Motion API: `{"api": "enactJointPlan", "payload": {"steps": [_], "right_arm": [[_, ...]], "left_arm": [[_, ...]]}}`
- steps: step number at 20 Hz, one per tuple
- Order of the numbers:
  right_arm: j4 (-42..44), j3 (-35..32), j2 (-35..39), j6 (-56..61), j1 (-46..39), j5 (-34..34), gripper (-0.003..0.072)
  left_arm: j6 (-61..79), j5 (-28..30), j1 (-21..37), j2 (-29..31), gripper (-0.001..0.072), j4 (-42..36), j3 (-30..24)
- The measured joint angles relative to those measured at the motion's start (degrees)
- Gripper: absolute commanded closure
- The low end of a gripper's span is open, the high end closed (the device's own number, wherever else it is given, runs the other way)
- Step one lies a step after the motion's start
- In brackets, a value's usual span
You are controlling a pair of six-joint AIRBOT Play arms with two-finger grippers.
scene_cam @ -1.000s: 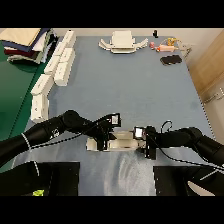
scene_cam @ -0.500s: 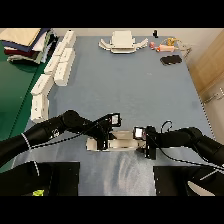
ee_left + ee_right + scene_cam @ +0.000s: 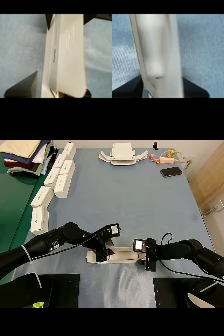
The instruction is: Fold the box.
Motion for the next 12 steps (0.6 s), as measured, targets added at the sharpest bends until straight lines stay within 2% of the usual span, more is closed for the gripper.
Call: {"api": "enactJointPlan", "payload": {"steps": [2,5,6,7,8,10,12], "right_arm": [[0.0,0.0,0.0,0.0,0.0,0.0,0.0223],[0.0,0.0,0.0,0.0,0.0,0.0,0.0224],[0.0,0.0,0.0,0.0,0.0,0.0,0.0223],[0.0,0.0,0.0,0.0,0.0,0.0,0.0223],[0.0,0.0,0.0,0.0,0.0,0.0,0.0223],[0.0,0.0,0.0,0.0,0.0,0.0,0.0223],[0.0,0.0,0.0,0.0,0.0,0.0,0.0223]], "left_arm": [[-5.0,-1.3,-0.1,2.4,0.034,2.5,0.0],[-19.5,-6.0,0.0,8.4,0.0352,11.9,0.0],[-26.4,-8.0,0.0,10.9,0.0443,15.6,0.0],[-33.6,-10.3,0.0,13.4,0.066,18.8,0.0],[-40.2,-12.7,0.0,15.6,0.0696,21.2,0.0],[-52.9,-16.1,-0.1,19.3,0.0697,23.3,0.0],[-62.0,-17.3,-0.5,21.0,0.0697,20.3,0.0]]}}
